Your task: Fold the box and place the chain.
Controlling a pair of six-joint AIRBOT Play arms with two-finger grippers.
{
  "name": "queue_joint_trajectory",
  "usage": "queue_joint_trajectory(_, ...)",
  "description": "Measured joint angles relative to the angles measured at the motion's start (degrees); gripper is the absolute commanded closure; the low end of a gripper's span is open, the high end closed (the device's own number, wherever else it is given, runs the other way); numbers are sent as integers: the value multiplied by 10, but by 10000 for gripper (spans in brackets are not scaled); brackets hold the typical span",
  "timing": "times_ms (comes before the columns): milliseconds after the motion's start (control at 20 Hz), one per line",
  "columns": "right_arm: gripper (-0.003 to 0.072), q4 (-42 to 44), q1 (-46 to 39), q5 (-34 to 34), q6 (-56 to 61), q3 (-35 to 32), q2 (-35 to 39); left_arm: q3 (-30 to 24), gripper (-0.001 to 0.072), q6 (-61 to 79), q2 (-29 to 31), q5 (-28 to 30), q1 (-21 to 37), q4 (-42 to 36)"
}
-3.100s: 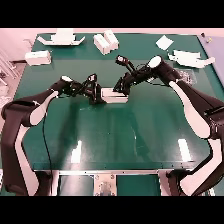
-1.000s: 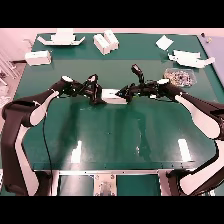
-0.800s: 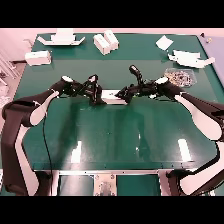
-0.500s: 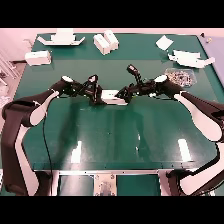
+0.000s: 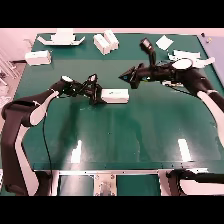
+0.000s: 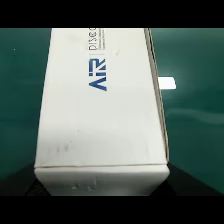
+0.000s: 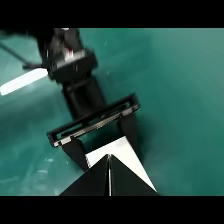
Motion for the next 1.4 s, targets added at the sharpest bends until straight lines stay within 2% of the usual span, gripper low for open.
queue_joint_trajectory(150, 679, 4, -18, -29, 29, -42, 82, 0, 233, 1, 0, 0, 0, 0)
queue_joint_trajectory(300, 679, 5, -26, -74, 46, -122, 160, 0, 233, 2, 0, -2, 0, 1)
queue_joint_trajectory(450, 680, 6, -30, -113, 55, -202, 203, 0, 233, 2, 0, -2, 0, 1)
queue_joint_trajectory(550, 681, 6, -30, -143, 58, -252, 220, 0, 233, 2, 0, -2, 0, 1)
queue_joint_trajectory(850, 679, 31, -30, -294, 54, -401, 268, 0, 233, 2, 0, -2, 0, 1)
queue_joint_trajectory(1150, 679, 37, -30, -409, 79, -497, 282, 0, 233, 2, 0, -8, 0, -10)
queue_joint_trajectory(1350, 679, 37, -30, -443, 94, -522, 286, 0, 235, 2, 0, -24, 0, -31)
queue_joint_trajectory(1400, 679, 37, -30, -447, 97, -524, 286, 0, 312, 2, 0, -26, 0, -34)
